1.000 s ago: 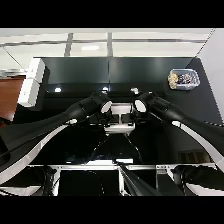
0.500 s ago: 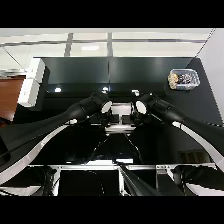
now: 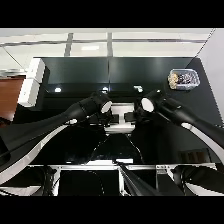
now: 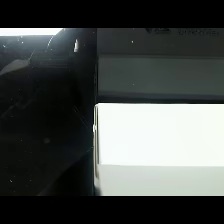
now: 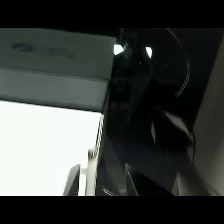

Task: Fold the box and place the chain.

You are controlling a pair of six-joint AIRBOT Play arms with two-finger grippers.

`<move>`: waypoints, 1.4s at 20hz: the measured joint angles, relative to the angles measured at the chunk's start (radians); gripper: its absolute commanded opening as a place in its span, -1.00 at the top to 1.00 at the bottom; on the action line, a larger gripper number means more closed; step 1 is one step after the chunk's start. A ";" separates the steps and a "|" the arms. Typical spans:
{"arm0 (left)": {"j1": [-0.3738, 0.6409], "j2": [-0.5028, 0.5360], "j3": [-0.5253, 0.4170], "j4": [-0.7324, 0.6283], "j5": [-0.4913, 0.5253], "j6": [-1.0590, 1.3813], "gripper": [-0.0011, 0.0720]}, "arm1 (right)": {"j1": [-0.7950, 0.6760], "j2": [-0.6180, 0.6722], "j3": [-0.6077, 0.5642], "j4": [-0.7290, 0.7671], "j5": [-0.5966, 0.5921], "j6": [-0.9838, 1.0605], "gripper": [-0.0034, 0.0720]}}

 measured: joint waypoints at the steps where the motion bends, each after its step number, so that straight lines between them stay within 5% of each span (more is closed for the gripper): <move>1: 0.000 0.000 0.000 0.000 0.000 0.000 0.89 | -0.005 0.042 0.005 -0.002 0.010 -0.022 0.01; 5: 0.001 0.000 0.000 0.000 0.001 -0.001 0.89 | -0.074 0.233 0.016 -0.092 0.031 -0.077 0.01; 10: 0.002 0.000 0.000 0.000 0.001 -0.003 0.89 | -0.293 0.332 -0.006 -0.465 -0.067 -0.097 0.00; 12: 0.003 0.000 0.000 0.000 0.001 -0.003 0.89 | -0.430 0.315 -0.030 -0.525 -0.190 -0.099 -0.72; 16: 0.003 0.000 0.000 0.000 0.002 -0.002 0.89 | -0.650 0.163 -0.018 -0.459 -0.352 -0.099 -0.78; 19: 0.003 0.000 0.000 0.000 0.002 0.000 0.89 | -0.740 -0.017 0.117 -0.362 -0.369 -0.122 -0.78; 22: 0.003 0.000 0.000 0.000 0.000 0.000 0.89 | -0.779 -0.226 0.362 -0.309 -0.269 -0.133 -0.77; 24: 0.003 0.000 0.000 0.000 0.000 0.000 0.89 | -0.790 -0.353 0.527 -0.294 -0.174 -0.137 -0.58; 28: 0.003 0.000 0.000 0.000 0.000 -0.001 0.89 | -0.800 -0.524 0.730 -0.318 -0.041 -0.126 -0.58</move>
